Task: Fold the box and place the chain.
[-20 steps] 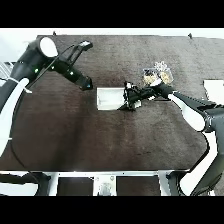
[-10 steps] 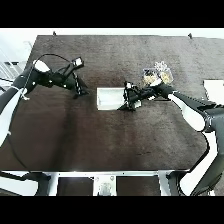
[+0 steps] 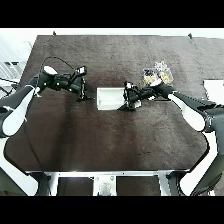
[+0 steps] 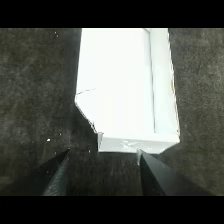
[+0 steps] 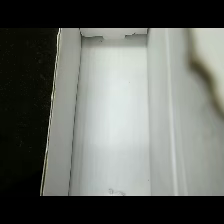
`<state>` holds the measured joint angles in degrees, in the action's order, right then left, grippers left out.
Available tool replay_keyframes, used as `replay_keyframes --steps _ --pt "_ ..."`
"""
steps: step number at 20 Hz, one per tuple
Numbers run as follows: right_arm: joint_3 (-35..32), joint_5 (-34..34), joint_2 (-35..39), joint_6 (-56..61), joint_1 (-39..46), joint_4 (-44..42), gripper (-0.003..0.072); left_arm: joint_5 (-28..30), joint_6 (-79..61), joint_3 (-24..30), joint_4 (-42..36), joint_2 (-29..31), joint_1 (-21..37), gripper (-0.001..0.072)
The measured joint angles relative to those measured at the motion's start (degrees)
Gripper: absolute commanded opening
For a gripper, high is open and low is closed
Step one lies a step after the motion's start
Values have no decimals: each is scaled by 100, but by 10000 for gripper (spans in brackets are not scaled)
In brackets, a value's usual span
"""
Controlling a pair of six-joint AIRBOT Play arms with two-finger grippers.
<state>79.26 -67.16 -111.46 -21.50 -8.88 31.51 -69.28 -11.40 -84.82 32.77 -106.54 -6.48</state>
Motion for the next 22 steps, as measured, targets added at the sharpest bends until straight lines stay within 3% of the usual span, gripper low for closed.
replay_keyframes --steps 5,6,7,22 --pt "0 0 0 0 0 -2 585 -37 -81 -85 -109 -282 -2 491" --pt "0 2 0 0 0 0 585 -39 -90 -94 -131 -302 0 521" --pt "0 0 0 0 0 -2 585 -57 -105 -98 -140 -313 -2 720" --pt "0 2 0 0 0 0 585 -474 -850 -103 -210 -422 -13 720"
